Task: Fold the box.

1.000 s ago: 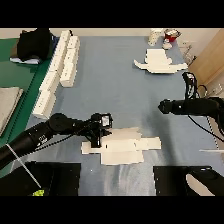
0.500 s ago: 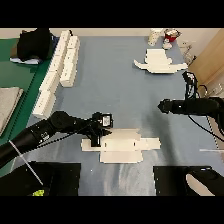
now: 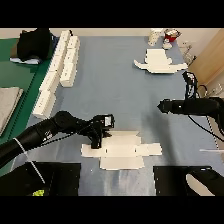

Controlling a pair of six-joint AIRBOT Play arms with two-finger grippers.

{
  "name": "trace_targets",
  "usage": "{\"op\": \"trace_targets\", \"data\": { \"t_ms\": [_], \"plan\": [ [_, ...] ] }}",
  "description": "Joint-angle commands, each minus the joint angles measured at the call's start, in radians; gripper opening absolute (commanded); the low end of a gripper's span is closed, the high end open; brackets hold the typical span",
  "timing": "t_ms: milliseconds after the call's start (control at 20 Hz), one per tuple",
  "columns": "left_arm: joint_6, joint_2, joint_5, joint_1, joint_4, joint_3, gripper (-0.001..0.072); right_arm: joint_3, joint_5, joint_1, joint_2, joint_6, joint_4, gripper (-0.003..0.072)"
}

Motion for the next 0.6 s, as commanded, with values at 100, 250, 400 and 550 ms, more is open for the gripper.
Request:
{"op": "trace_targets", "data": {
  "t_ms": [100,250,400,550],
  "plan": [
    [-0.014,-0.005,-0.026,0.001,0.005,-0.006,0.0014,0.001,0.0,0.001,-0.001,0.0,0.001,0.0346],
    [-0.008,0.03,0.088,0.0,0.005,0.005,0.0012,0.001,0.0,0.001,-0.001,0.0,0.001,0.0346],
    [0.096,0.13,0.243,-0.036,0.006,-0.005,0.0009,0.001,0.0,0.001,-0.001,0.0,0.001,0.0347],
    [0.126,0.208,0.354,-0.124,0.006,-0.075,0.0008,0.001,0.004,0.001,-0.001,0.0,0.001,0.0346]
  ]
}}
